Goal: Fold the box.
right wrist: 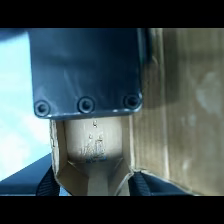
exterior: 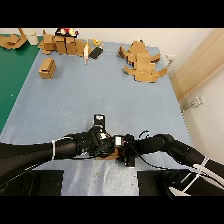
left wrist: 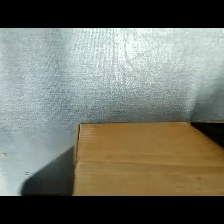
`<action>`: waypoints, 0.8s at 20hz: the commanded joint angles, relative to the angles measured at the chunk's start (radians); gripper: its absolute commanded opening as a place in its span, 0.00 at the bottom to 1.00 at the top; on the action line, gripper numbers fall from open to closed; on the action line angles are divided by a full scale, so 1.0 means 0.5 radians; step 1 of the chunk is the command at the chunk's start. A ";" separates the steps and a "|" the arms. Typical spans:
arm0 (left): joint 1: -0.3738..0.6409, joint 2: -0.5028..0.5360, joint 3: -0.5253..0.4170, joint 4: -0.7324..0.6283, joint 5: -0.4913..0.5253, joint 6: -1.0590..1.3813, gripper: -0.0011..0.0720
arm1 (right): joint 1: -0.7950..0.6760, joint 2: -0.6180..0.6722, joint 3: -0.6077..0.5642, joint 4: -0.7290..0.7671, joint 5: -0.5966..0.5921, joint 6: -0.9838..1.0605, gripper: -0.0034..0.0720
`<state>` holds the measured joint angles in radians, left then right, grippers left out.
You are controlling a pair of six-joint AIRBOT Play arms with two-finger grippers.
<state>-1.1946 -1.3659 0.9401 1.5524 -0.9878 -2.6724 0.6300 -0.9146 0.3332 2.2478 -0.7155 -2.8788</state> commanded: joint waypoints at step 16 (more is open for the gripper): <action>-0.018 -0.001 0.002 -0.024 -0.014 0.026 0.03 | 0.002 -0.001 -0.001 -0.001 0.000 -0.002 0.62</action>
<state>-1.2018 -1.3659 0.9405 1.5478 -0.9913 -2.6598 0.6300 -0.9142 0.3332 2.2467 -0.7155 -2.8807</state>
